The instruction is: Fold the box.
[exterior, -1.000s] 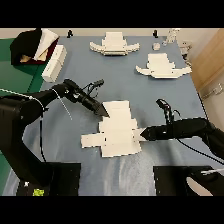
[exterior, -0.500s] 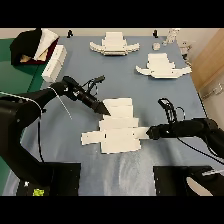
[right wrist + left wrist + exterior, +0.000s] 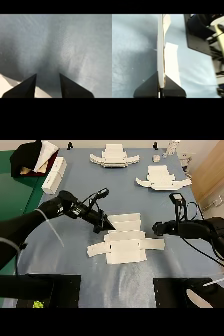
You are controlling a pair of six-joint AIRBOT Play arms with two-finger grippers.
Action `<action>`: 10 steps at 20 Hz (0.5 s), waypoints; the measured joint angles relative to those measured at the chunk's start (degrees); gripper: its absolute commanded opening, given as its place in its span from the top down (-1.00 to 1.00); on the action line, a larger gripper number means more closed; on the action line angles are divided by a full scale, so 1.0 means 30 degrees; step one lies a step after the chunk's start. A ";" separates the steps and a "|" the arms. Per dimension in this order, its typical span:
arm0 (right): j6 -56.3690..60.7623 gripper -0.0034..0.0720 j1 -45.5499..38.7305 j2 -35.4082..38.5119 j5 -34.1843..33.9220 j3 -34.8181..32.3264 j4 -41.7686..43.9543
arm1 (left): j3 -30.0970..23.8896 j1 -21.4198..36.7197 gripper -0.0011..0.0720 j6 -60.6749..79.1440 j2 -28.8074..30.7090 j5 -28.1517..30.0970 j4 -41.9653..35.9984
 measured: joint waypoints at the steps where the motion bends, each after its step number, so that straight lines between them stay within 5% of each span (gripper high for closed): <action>1: 0.0277 -0.29 -0.0007 0.0007 0.0189 0.0284 -0.0160 | -0.1064 -0.0503 0.95 0.0911 0.1188 0.1472 -0.0197; 6: 0.1479 -0.28 0.0000 -0.0007 0.1785 0.0911 -0.0525 | -0.5421 -0.3279 0.95 0.4473 0.6127 0.7825 -0.0838; 10: 0.1843 -0.28 -0.0007 -0.0015 0.2448 0.1013 -0.0612 | -0.7482 -0.5406 0.95 0.5785 0.7541 1.0717 -0.0947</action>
